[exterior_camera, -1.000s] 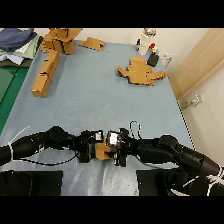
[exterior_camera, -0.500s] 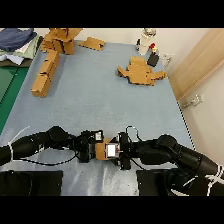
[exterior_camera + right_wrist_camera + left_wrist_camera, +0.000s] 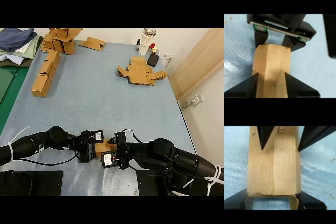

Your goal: Fold the box.

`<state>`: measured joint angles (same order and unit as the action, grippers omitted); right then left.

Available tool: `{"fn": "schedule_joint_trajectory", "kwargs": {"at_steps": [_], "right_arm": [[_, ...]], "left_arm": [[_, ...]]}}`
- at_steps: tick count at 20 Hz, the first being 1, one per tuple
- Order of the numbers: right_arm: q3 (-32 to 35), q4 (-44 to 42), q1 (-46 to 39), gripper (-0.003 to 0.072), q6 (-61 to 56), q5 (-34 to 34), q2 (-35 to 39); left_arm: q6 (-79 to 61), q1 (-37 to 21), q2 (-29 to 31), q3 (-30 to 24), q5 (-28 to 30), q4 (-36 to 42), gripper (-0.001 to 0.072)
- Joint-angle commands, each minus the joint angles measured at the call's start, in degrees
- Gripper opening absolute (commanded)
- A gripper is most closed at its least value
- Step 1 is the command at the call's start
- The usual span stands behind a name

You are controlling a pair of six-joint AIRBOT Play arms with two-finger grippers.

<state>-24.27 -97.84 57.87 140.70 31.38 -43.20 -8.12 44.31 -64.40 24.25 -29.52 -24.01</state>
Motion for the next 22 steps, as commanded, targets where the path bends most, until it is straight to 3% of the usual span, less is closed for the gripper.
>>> {"fn": "schedule_joint_trajectory", "kwargs": {"at_steps": [1, 5, 7, 12, 13, 15, 16, 22], "right_arm": [[0.0, 2.1, 1.2, 0.0450, -2.5, 0.0, -0.1], [0.0, 2.1, 1.2, 0.0359, -3.3, 1.4, -0.1], [-0.1, 2.1, 1.2, 0.0272, -3.3, 1.5, 0.0], [-0.1, 2.1, 1.2, 0.0257, -3.3, 1.6, 0.5], [-0.2, 2.1, 1.4, 0.0200, -3.3, 1.7, 1.0], [-0.6, 3.1, 2.3, 0.0194, -3.4, 1.7, 1.9], [-0.8, 3.8, 2.4, 0.0149, -3.5, 1.8, 2.2], [-2.5, 6.1, 2.5, 0.0148, -5.3, 2.2, 2.2]], "left_arm": [[0.0, 0.0, 0.0, 0.0, 0.0, 0.0, 0.0521], [0.0, 0.0, 0.0, 0.0, 0.0, 0.0, 0.0521], [0.0, 0.0, 0.0, 0.0, 0.0, 0.0, 0.0521], [0.0, 0.0, 0.0, 0.0, 0.0, 0.0, 0.0521], [0.0, 0.0, 0.0, 0.0, 0.0, 0.0, 0.0521], [0.0, 0.0, 0.0, 0.0, 0.0, 0.0, 0.0521], [0.0, 0.0, 0.0, 0.0, 0.0, 0.0, 0.0521], [0.0, 0.0, 0.0, 0.0, 0.0, 0.0, 0.0521]]}}
